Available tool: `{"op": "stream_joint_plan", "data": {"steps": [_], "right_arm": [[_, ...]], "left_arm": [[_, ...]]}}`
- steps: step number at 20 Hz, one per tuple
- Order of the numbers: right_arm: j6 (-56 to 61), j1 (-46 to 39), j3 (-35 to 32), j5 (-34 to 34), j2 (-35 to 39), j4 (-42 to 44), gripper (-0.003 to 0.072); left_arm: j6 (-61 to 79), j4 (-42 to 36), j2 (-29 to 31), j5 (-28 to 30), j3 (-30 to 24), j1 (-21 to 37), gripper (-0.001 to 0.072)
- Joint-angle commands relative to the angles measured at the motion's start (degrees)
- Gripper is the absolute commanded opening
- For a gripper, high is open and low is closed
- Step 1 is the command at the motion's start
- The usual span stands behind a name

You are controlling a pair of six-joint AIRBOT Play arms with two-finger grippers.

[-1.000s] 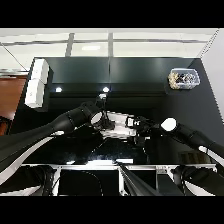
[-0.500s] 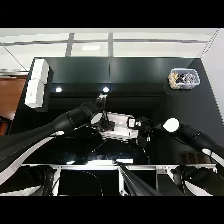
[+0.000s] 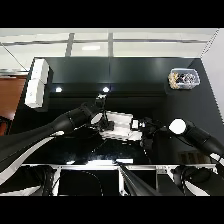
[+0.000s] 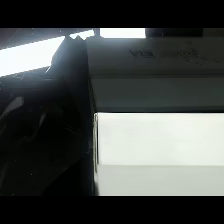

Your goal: Fold the box and place the chain.

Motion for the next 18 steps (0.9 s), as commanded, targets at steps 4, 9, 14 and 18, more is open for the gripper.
{"op": "stream_joint_plan", "data": {"steps": [4, 9, 14, 18], "right_arm": [[-0.33, 3.58, 0.02, -5.99, 0.07, 1.29, 0.0481], [0.17, 5.84, 0.0, -7.93, -1.53, 5.9, 0.0139], [0.22, 6.88, 0.0, -11.3, -4.11, 13.9, 0.0139], [2.05, 6.84, -0.02, -11.23, -4.24, 13.7, 0.0138]], "left_arm": [[-0.24, -0.31, -0.02, 0.85, 0.02, 0.0, 0.0025], [-0.17, -0.33, -0.02, 2.03, 0.02, 0.02, 0.0026], [0.0, -0.31, -0.02, 1.7, 0.02, 0.04, 0.0026], [0.0, -0.31, -0.02, 1.7, 0.02, 0.04, 0.0026]]}}
